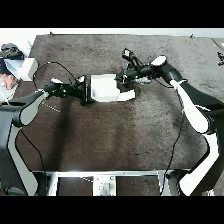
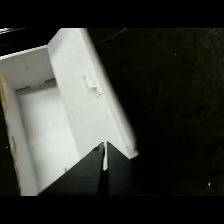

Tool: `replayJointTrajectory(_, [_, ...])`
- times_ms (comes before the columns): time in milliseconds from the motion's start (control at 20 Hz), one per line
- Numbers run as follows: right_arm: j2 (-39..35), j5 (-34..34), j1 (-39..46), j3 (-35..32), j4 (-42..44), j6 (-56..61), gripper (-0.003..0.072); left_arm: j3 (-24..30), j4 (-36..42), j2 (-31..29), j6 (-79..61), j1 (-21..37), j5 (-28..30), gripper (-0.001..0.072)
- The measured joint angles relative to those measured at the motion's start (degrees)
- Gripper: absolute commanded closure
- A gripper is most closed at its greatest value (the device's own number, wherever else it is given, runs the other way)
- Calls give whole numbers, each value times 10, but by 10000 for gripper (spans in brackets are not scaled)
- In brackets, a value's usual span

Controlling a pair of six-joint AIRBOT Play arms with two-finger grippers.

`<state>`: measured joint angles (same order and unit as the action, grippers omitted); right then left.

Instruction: Fold the box and place the chain.

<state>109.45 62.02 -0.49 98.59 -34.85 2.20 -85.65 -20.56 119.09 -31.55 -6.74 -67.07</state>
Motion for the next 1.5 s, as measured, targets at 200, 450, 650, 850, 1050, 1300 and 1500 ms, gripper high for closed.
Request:
replayJointTrajectory(200, [-7,79,5,0,-84,15,91,0,0,0,0,0,1,477])
replayJointTrajectory(450, [19,109,7,0,-124,8,91,0,0,0,0,0,2,477])
replayJointTrajectory(650, [35,85,2,0,-136,-5,112,0,0,0,0,0,2,477])
replayJointTrajectory(850, [41,65,-12,0,-137,-24,204,0,0,0,0,0,2,477])
replayJointTrajectory(1050, [42,46,-25,0,-140,-35,417,0,0,0,0,0,2,477])
replayJointTrajectory(1300, [43,38,-42,0,-140,-40,401,0,0,0,0,0,2,477])
replayJointTrajectory(1500, [48,29,-54,0,-132,-41,400,0,0,0,0,0,2,477])
